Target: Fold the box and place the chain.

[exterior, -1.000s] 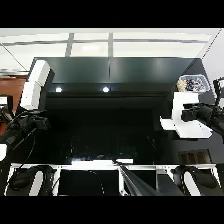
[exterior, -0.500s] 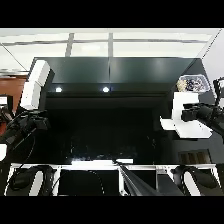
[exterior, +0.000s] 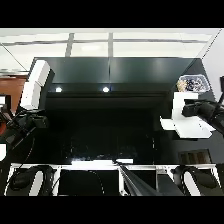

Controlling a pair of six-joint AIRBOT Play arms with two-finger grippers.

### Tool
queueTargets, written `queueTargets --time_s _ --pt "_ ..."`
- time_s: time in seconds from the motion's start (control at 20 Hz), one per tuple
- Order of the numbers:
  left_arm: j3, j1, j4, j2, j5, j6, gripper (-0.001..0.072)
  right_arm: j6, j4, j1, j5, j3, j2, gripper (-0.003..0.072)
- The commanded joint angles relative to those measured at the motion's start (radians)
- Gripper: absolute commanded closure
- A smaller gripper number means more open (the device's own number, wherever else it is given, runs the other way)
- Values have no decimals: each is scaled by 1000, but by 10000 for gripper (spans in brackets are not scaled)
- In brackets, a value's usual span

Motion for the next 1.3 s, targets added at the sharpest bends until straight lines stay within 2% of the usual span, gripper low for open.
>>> queueTargets --time_s 0.0,0.05,0.1,0.15,0.2,0.35,0.45,0.55,0.6,0.75,0.8,0.9,0.95,1.1,1.15,1.25 --pt "-1 0 -21 -8 93 -2 680 0 306 1 -198 0 0 671" --pt "-1 0 -61 -22 153 -2 680 0 367 1 -274 0 -4 670" --pt "0 0 -127 -43 216 3 591 -1 365 1 -354 0 -18 638" --pt "6 -4 -169 -67 249 21 228 0 339 -3 -394 0 -44 327" --pt "19 -15 -188 -97 250 35 -3 -3 314 -13 -391 5 -87 -34" --pt "111 -106 -177 -203 119 160 -8 63 95 -94 -246 88 -270 -34" --pt "193 -177 -140 -273 45 183 -8 235 -148 -240 -91 223 -417 -34" --pt "266 -229 -11 -338 -10 42 -8 359 -344 -425 77 375 -550 -34" --pt "293 -248 85 -365 -44 -74 -7 383 -384 -514 150 432 -598 -34" --pt "342 -293 387 -447 -186 -463 -7 392 -393 -753 243 500 -677 -34" --pt "343 -298 418 -466 -211 -515 -7 388 -392 -809 244 499 -691 -34" --pt "343 -298 407 -491 -217 -553 -7 292 -361 -883 281 517 -744 -34" --pt "343 -298 394 -499 -204 -553 -7 183 -287 -910 323 536 -785 -34" --pt "343 -298 381 -505 -190 -552 -7 -114 63 -982 497 599 -932 -34" --pt "343 -298 380 -506 -191 -552 -7 -156 114 -990 562 626 -980 -34" --pt "343 -298 381 -506 -191 -552 -7 -183 90 -980 694 693 -1074 -34"
